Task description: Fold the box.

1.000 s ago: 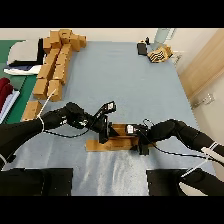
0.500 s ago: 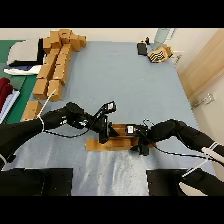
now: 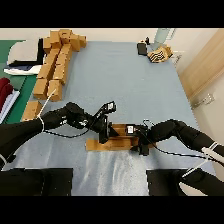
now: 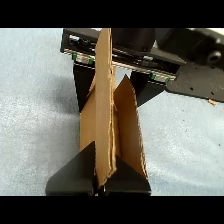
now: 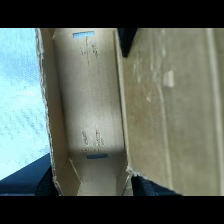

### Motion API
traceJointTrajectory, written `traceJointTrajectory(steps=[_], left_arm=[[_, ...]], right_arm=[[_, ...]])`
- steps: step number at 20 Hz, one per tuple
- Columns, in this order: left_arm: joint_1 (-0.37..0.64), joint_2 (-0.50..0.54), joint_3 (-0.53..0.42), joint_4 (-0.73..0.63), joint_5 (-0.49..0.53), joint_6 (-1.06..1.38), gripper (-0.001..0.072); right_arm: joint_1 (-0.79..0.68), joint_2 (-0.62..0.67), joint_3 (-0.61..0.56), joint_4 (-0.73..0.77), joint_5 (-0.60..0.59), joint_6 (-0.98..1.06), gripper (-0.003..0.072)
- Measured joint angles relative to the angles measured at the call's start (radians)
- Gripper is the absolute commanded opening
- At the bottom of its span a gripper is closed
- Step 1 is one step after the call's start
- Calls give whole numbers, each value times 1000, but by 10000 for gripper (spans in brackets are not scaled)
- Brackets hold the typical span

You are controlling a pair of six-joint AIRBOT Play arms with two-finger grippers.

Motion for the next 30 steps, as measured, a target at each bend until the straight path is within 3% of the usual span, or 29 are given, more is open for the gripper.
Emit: traceJointTrajectory(steps=[1,2,3,8,9,10,11,12,13,14,15,18,20,25,30], left_arm=[[0,0,0,0,0,0,79],[0,0,0,1,1,0,328],[-1,-1,-2,21,14,-1,434],[13,10,0,20,43,-114,434],[20,21,0,53,39,-159,467],[32,38,0,90,35,-215,629],[49,61,0,148,31,-289,673],[65,89,0,211,17,-372,672],[82,123,0,268,-3,-475,624],[96,153,0,319,-34,-579,286],[108,183,0,359,-73,-691,12],[104,236,0,407,-217,-953,14],[77,250,0,372,-251,-1081,14],[22,220,5,146,-53,-1212,14],[10,108,48,98,122,-1260,12]], right_arm=[[0,0,0,0,0,0,500],[0,0,0,0,0,0,500],[0,0,0,0,0,0,499],[0,0,0,0,1,0,500],[0,0,0,0,1,0,500],[0,0,0,0,2,0,500],[0,0,0,0,1,0,499],[0,0,0,0,2,0,499],[0,0,0,0,2,0,500],[0,0,0,0,2,0,500],[0,0,0,0,2,0,500],[0,0,0,0,2,0,500],[0,0,0,0,2,0,500],[0,0,0,0,2,0,499],[0,0,0,0,2,0,500]])
